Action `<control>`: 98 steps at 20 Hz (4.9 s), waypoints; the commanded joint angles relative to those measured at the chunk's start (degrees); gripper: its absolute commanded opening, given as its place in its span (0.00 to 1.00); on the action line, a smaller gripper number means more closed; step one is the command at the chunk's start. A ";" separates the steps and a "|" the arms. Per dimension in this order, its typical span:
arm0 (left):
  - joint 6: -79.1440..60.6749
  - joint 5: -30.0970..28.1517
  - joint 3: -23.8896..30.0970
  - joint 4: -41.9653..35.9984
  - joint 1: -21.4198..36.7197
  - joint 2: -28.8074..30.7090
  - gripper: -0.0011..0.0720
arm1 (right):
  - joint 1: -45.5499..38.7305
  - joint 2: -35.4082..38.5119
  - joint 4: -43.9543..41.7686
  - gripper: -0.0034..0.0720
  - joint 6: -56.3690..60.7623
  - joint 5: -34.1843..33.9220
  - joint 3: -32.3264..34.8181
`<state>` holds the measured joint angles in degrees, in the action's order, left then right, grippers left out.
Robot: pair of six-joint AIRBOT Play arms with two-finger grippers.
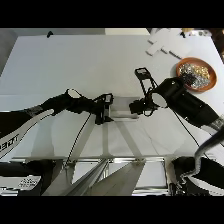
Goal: Fold the box and place the chain.
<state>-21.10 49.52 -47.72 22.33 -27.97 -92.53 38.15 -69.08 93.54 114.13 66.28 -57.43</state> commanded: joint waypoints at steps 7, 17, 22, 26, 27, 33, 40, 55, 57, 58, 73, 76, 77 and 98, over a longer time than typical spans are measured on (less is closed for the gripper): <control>-0.07 0.02 -0.02 0.00 0.02 0.04 0.30 | -3.30 7.15 -1.73 0.49 -12.70 1.88 -1.20; -0.07 0.04 -0.02 0.00 0.02 0.04 0.30 | -45.11 -2.60 -2.82 0.35 -25.97 -10.34 -14.95; -0.07 0.02 -0.02 0.00 0.02 0.04 0.30 | -54.38 -21.75 -4.15 0.31 -26.16 -7.63 -26.60; -0.07 0.02 -0.02 0.00 0.02 0.04 0.30 | -54.53 -29.33 -5.68 0.27 -26.14 -8.02 -30.10; -0.07 0.02 -0.02 0.00 0.02 0.04 0.30 | -54.55 -30.51 -5.42 0.27 -26.12 -8.35 -30.27; -0.07 0.02 -0.02 0.00 0.02 0.04 0.30 | -54.60 -34.14 -5.70 0.27 -23.89 -9.03 -30.29; -0.07 0.02 -0.02 0.00 0.02 0.04 0.30 | -54.60 -35.01 -5.60 0.27 -22.88 -8.92 -30.29; -0.07 0.02 -0.02 0.00 0.02 0.04 0.30 | -54.58 -28.81 -3.26 0.07 -26.38 -8.66 -30.29; -0.07 0.02 -0.02 0.00 0.02 0.04 0.30 | -54.58 -25.79 -2.25 0.07 -27.26 -8.66 -30.29; -0.07 0.02 -0.02 0.00 0.02 0.04 0.30 | -54.58 -24.17 -2.47 0.07 -27.52 -7.96 -30.29; -0.07 0.04 -0.02 0.00 0.02 0.04 0.30 | -44.92 11.15 -20.92 0.07 -39.43 16.17 -30.27; -0.07 0.02 -0.02 0.00 0.02 0.04 0.30 | -40.17 15.67 -21.14 0.07 -39.12 19.45 -30.27; -0.07 0.02 -0.02 0.00 0.02 0.04 0.30 | -38.80 16.70 -21.88 0.07 -38.99 20.00 -30.27; -0.07 0.02 -0.02 0.00 0.02 0.04 0.30 | -13.07 19.69 -30.99 0.07 -36.72 6.36 -30.25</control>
<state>-21.15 49.54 -47.72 22.31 -27.97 -92.53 22.79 -49.30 62.52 76.90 75.40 -87.68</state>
